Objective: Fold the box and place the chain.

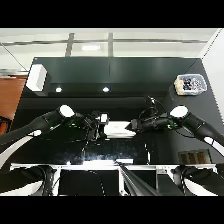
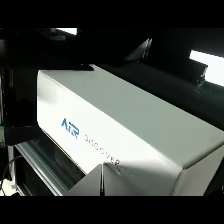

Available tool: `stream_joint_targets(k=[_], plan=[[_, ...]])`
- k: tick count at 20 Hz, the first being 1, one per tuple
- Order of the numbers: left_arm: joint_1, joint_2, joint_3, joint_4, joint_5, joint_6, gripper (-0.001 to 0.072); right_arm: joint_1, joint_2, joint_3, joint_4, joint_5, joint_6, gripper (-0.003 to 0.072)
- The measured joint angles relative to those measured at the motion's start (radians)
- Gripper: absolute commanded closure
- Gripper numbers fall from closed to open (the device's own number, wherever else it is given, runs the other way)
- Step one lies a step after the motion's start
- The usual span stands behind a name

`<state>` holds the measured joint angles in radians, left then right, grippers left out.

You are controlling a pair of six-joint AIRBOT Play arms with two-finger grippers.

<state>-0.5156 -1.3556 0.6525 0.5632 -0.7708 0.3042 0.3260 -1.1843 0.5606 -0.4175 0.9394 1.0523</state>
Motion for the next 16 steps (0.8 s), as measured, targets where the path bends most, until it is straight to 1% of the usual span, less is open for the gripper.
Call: stream_joint_targets(k=[9,12,13,14,15,16], plan=[[0.000,0.000,0.000,0.000,0.000,0.000,0.0311,-0.001,-0.001,0.003,-0.047,-0.018,0.012,0.0670],[0.000,0.000,0.000,-0.001,-0.002,-0.006,0.0310,-0.026,0.032,0.030,-0.085,0.024,0.011,0.0671],[0.000,0.000,0.000,0.000,-0.007,-0.017,0.0272,-0.047,0.058,0.047,-0.086,0.049,0.012,0.0670],[0.000,0.001,0.000,0.000,-0.010,-0.024,0.0010,-0.071,0.093,0.067,-0.072,0.081,0.011,0.0670],[0.000,0.003,0.000,0.004,-0.025,-0.031,-0.0008,-0.103,0.132,0.085,-0.081,0.114,0.011,0.0671],[0.000,0.007,0.000,0.004,-0.029,-0.040,-0.0008,-0.138,0.174,0.101,-0.089,0.143,0.012,0.0670]])
